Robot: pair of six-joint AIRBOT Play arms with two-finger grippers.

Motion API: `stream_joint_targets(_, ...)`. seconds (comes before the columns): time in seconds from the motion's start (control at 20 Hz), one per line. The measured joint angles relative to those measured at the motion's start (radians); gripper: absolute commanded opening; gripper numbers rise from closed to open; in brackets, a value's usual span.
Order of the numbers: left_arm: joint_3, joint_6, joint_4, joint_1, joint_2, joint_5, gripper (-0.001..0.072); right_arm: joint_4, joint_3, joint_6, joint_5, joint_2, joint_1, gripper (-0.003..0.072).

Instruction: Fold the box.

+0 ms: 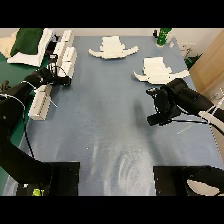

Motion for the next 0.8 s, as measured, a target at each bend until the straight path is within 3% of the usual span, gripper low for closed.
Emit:
stream_joint_targets(0.3, 0.000, 0.001, 0.000, 0.000, 0.000, -0.001, 0.0467, 0.000, 0.000, 0.000, 0.000, 0.000, 0.000, 0.0006)
stream_joint_targets(0.4, 0.000, 0.002, 0.000, -0.002, 0.000, -0.001, 0.0701, 0.000, 0.000, 0.000, 0.000, 0.000, 0.000, 0.0006)
stream_joint_targets(0.8, 0.003, -0.003, 0.001, 0.014, 0.032, -0.056, 0.0702, 0.000, 0.000, 0.000, 0.000, 0.000, 0.000, 0.0006)
